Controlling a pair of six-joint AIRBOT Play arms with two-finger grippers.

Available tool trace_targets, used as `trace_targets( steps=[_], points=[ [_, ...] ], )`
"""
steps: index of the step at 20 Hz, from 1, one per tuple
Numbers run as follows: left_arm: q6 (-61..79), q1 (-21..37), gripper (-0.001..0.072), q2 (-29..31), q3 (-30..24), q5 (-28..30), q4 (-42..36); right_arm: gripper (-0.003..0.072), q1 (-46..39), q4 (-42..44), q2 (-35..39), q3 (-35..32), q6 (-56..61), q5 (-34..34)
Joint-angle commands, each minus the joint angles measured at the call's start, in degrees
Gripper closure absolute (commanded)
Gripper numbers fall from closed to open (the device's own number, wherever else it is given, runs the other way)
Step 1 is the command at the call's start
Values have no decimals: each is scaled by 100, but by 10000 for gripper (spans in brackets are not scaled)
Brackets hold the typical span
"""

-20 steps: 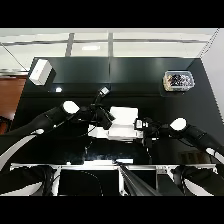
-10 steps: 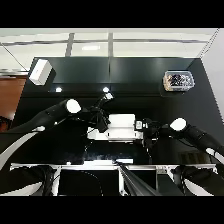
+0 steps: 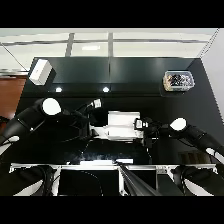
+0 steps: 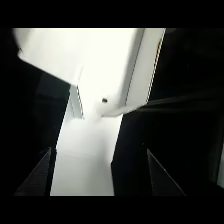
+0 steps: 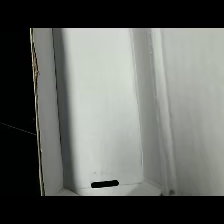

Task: Fold the box and place the chain.

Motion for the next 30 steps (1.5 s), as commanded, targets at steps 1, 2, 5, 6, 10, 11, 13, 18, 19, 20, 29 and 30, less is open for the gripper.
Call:
trace_targets(
  steps=[1, 2, 5, 6, 10, 11, 13, 18, 19, 20, 29, 30],
  points=[
    [1285, -22, -1, -31, -566, 815, -11, 272, 2, -4, -4, -2, -4, 13],
    [1738, -114, -1, -120, -636, 966, -63, 272, 2, -4, -4, -2, -7, 13],
    [2046, -553, 21, -376, -651, 1469, -157, 272, 2, -4, -4, -2, -7, 13],
    [2017, -669, 28, -426, -651, 1631, -232, 272, 2, -4, -4, 0, -7, 13],
    [2020, -748, 139, -566, -643, 1788, -955, 272, 2, -4, -4, -2, -7, 13],
    [2020, -748, 172, -590, -643, 1757, -1038, 271, 2, -4, -4, -2, -7, 13],
    [2044, -750, 381, -625, -643, 1552, -1217, 272, 2, -4, -4, -2, -7, 13],
    [2050, -774, 479, -632, -643, 1569, -1403, 272, 2, -4, -4, -2, -7, 11],
    [2065, -774, 491, -654, -643, 1589, -1556, 272, 2, -4, -4, -2, -7, 13],
    [2100, -787, 491, -678, -643, 1591, -1661, 272, 2, -4, -4, -2, -4, 13],
    [2216, -955, 489, -887, -643, 1945, -2411, 272, 2, -4, -4, 0, -7, 11],
    [2216, -955, 489, -909, -643, 1947, -2409, 271, 2, -4, -4, -2, -4, 13]
  ],
)
